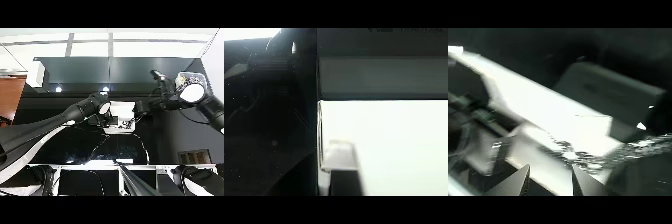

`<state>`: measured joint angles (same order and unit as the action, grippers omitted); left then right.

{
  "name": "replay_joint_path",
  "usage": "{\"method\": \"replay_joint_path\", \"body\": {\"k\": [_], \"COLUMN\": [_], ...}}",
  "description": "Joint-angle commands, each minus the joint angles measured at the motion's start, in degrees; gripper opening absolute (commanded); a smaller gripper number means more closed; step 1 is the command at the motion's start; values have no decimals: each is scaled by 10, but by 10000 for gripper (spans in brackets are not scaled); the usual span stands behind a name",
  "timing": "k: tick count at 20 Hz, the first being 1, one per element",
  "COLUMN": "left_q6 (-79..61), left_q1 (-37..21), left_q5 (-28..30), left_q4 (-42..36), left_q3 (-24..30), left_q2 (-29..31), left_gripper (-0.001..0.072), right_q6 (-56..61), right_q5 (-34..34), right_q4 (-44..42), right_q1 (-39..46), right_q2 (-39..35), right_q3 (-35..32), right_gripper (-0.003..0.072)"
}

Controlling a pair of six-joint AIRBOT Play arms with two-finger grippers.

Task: Fold the box and place the chain.

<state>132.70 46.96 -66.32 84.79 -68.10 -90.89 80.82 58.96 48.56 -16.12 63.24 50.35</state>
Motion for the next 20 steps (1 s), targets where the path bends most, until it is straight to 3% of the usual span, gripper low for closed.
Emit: {"method": "replay_joint_path", "body": {"k": [1, 5, 6, 7, 12, 17, 20], "left_q6": [0, 0, 0, 0, 0, 0, 0], "left_q1": [0, 0, 0, 0, 0, 0, 0], "left_q5": [1, 1, 1, 1, 1, 1, 1], "left_q4": [0, 0, 0, 0, 0, 0, 0], "left_q3": [0, 0, 0, 0, 0, 0, 0], "left_q2": [0, 0, 0, 0, 0, 0, 0], "left_gripper": [31, 31, 30, 31, 31, 30, 30], "right_q6": [0, 115, 155, 172, 290, 339, 345], "right_q5": [8, -144, -169, -180, -310, -264, -256], "right_q4": [101, 321, 351, 357, 334, 297, 266], "right_q1": [88, 163, 177, 191, 242, 242, 242], "right_q2": [-15, -11, -3, 10, 97, 209, 247], "right_q3": [0, -36, -45, -47, -19, 82, 100], "right_gripper": [312, 336, 613, 711, 710, 710, 710]}}
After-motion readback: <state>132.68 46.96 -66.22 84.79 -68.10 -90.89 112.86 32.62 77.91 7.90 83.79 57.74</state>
